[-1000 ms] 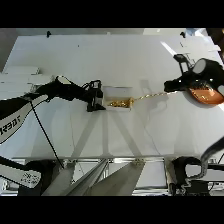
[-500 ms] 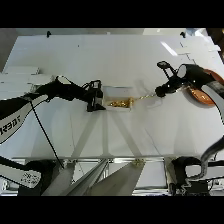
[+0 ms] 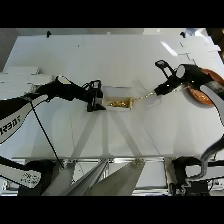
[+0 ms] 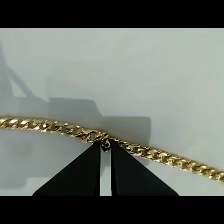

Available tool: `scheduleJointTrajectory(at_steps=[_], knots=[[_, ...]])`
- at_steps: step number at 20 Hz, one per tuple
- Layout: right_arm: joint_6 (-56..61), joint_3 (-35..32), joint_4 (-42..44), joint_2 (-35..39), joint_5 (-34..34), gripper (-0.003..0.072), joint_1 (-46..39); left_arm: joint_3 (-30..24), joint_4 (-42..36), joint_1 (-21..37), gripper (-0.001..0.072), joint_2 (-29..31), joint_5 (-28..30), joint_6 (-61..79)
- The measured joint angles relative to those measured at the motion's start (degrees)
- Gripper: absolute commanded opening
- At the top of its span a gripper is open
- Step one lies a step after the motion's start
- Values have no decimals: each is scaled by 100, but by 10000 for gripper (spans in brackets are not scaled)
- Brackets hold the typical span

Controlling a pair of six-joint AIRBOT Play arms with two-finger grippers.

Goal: Fold the box and place the chain.

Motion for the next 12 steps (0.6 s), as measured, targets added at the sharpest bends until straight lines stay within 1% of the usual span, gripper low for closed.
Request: scheduleJointTrajectory(at_steps=[5, 9, 12], knots=[[-17, 2, 70, 492, 55, 16, 291, 0, 0, 0, 338, 0, 0, 0], [-17, 11, 522, 1067, 17, 16, 636, 0, -2, 0, 337, 0, 0, 0], [-22, 37, 992, 1386, 118, 16, 990, 0, -2, 0, 337, 0, 0, 0]])
